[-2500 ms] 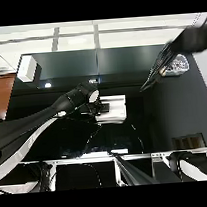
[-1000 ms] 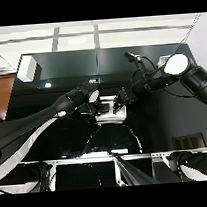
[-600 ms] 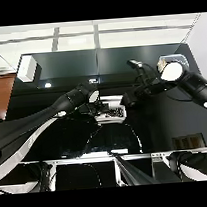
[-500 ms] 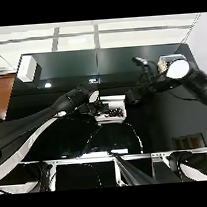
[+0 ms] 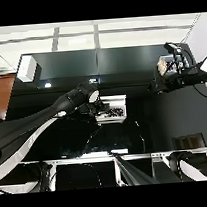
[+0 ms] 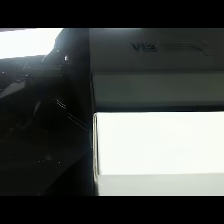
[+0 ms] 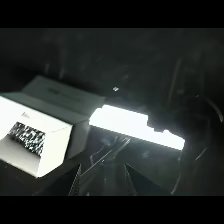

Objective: Fold the box and place the chain.

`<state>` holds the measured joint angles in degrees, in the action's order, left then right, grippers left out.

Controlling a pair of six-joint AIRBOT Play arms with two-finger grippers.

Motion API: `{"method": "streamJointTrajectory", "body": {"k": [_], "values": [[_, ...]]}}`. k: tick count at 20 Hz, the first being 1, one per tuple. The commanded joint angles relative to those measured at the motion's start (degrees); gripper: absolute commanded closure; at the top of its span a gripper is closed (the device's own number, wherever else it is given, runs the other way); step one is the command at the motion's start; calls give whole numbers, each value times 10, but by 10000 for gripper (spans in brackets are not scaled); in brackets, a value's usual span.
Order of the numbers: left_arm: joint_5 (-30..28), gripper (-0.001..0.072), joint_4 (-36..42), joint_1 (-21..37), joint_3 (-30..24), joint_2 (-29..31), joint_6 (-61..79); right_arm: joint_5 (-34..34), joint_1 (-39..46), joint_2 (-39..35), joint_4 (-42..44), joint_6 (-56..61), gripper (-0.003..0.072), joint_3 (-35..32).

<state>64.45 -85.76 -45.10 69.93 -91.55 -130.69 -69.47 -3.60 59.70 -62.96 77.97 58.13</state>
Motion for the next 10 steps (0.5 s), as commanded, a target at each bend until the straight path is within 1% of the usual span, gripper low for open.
{"method": "streamJointTrajectory", "body": {"k": [1,2,3,4,5,7,8,10], "values": [[-2,682,10,1,1,1,-26,14,7,-4,-12,-15,362,0],[-2,633,10,0,3,3,-33,13,7,-4,-12,-20,362,0],[-4,385,9,-2,7,7,-33,14,7,-4,-15,-20,362,0],[-8,205,8,-2,12,12,-35,14,7,-4,-17,-20,362,0],[-10,181,5,-2,18,19,-33,14,7,-4,-20,-20,362,0],[-12,181,-17,-2,24,45,-16,14,7,-4,-23,-20,362,0],[-7,181,-37,-2,23,65,2,14,7,-4,-23,-20,362,0],[21,181,-93,-1,20,107,39,16,7,-4,-26,-20,362,-4]]}}
